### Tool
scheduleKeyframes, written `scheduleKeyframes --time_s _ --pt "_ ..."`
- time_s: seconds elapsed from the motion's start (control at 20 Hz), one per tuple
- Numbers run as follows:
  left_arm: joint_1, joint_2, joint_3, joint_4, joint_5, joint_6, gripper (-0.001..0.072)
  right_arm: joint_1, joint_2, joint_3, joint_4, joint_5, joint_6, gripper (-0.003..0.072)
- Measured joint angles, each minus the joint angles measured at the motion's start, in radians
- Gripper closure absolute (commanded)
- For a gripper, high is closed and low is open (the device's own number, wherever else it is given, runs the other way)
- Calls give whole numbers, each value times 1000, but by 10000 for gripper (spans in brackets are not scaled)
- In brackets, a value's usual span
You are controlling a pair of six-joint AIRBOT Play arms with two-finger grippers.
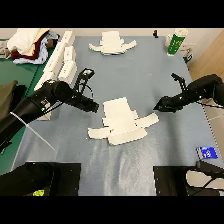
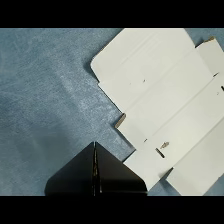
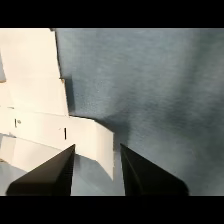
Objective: Fold the box.
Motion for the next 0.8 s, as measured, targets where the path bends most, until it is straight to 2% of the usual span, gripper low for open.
scheduleKeyframes --time_s 0.25,0.35,0.55,0.6,0.65,0.7,0.75,0.8 --pt "0 0 0 -2 0 0 696 1 -86 21 -2 -35 3 256" --pt "0 0 0 -2 1 0 696 14 -121 24 27 -69 -13 332" --pt "0 0 0 -3 8 0 695 66 -174 25 52 -101 -36 357" --pt "0 0 0 -3 8 0 695 82 -185 25 54 -109 -40 407" --pt "0 0 0 -3 9 0 695 97 -193 25 58 -118 -46 407" --pt "0 0 0 -3 10 0 694 109 -198 25 59 -127 -50 438" --pt "0 0 0 -4 10 0 694 116 -203 25 60 -134 -55 582" --pt "0 0 0 -5 10 0 694 122 -206 26 63 -138 -57 636"
